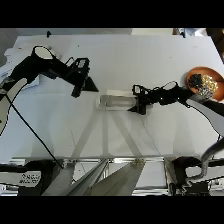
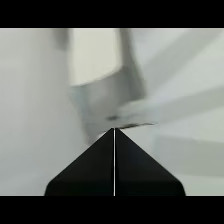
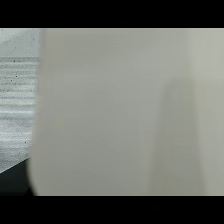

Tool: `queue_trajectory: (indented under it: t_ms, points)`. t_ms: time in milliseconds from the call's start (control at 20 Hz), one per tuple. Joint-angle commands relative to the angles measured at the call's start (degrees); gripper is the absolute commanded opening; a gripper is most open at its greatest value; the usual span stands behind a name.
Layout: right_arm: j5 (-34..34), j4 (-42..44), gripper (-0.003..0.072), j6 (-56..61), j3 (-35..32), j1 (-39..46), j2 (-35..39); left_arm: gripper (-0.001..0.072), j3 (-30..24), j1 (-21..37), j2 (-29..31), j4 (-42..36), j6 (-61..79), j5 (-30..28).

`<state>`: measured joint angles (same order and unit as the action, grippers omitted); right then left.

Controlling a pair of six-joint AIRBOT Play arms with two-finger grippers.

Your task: Fold the box and place the chain.

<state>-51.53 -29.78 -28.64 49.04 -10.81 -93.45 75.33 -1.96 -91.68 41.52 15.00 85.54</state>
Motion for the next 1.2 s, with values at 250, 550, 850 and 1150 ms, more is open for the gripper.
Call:
queue_trajectory:
  t_ms: [250, 550, 850, 1150]
  points:
    - [-0.09, 0.04, 0.0403, 0.04, 0.04, -0.02, 0.04, 0.0007, -3.58, -8.76, -0.63, -3.19, -3.45, -1.86]
    - [-0.09, 0.04, 0.0403, 0.04, 0.04, -0.02, 0.04, 0.0007, -3.58, -10.45, -1.42, -20.52, -3.56, -26.56]
    - [-0.09, 0.04, 0.0403, 0.04, 0.04, -0.02, 0.04, 0.0006, -3.58, -10.49, -5.95, -19.93, -10.51, -39.23]
    - [-0.09, 0.04, 0.0403, 0.04, 0.04, 0.00, 0.04, 0.0007, -3.58, -11.10, -9.55, -13.92, -15.06, -36.63]
